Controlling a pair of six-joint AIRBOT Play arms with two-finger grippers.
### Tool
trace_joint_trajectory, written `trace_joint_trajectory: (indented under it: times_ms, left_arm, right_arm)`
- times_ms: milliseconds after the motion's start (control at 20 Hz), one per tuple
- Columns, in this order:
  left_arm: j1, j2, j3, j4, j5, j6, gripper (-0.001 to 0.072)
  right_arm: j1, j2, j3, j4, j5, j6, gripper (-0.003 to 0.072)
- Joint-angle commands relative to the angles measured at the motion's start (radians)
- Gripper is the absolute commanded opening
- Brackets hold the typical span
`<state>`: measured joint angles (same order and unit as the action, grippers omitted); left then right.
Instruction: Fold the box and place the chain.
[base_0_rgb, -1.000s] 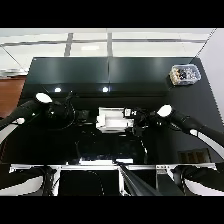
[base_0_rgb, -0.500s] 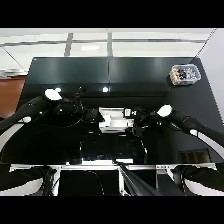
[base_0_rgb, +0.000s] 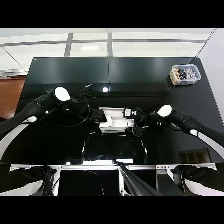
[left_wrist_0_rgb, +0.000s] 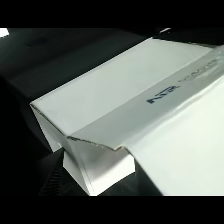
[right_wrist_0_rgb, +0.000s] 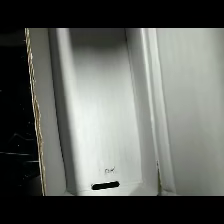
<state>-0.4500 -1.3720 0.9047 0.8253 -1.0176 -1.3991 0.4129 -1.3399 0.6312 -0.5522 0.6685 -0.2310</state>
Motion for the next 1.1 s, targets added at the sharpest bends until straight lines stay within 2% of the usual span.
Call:
trace_joint_trajectory:
  times_ms: [0,250,550,650,1050]
  left_arm:
    - [-0.035,0.0,0.005,0.098,0.026,-0.102,0.0486]
    - [-0.038,0.0,0.005,0.171,0.029,-0.162,0.0486]
    - [-0.039,0.0,0.005,0.171,0.037,-0.18,0.0483]
    - [-0.049,0.0,0.006,0.191,0.041,-0.198,0.0409]
    - [-0.232,-0.031,0.088,0.626,0.041,-0.617,0.0406]
  right_arm:
    - [0.001,0.0,0.0,0.0,0.0,0.0,0.0106]
    - [0.001,0.0,0.0,0.0,0.0,0.0,0.0106]
    - [0.001,0.0,0.0,0.001,0.0,0.0,0.0106]
    - [0.001,0.0,0.0,0.001,0.0,0.0,0.0106]
    - [0.001,0.0,0.0,0.0,0.0,0.0,0.0106]
